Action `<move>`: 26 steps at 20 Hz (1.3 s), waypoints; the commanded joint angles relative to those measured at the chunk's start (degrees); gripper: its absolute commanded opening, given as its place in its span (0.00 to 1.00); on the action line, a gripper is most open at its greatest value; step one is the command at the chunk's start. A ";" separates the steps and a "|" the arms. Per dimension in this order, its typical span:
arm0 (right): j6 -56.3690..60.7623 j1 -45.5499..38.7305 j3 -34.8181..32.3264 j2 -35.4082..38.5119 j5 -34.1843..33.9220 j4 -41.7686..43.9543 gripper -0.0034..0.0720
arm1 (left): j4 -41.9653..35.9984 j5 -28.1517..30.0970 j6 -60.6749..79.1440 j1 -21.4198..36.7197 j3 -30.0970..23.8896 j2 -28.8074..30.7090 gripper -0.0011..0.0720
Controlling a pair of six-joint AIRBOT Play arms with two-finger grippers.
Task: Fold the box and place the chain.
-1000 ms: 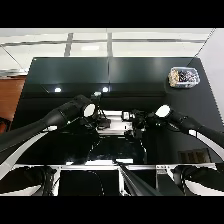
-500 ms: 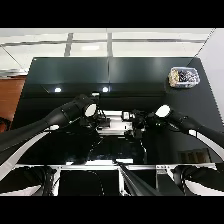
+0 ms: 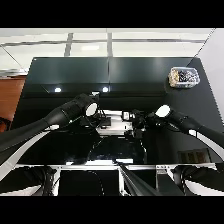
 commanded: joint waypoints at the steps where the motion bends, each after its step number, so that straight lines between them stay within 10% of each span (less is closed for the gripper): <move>1: 0.15 0.00 0.02 0.02 0.04 0.07 0.06 | 1.29 -0.11 -0.52 -0.13 0.87 -0.07 0.67; 9: 0.15 0.00 0.02 0.02 0.04 0.07 0.06 | 4.68 -2.27 -3.56 -1.92 2.49 -2.84 0.49; 12: 0.15 0.02 0.02 0.02 0.02 0.07 0.06 | 4.42 -1.42 -4.35 -1.92 2.49 -2.84 0.05; 26: 0.15 0.02 0.02 0.02 0.07 0.07 0.06 | 4.00 -1.31 -4.35 -1.90 2.49 -2.84 0.05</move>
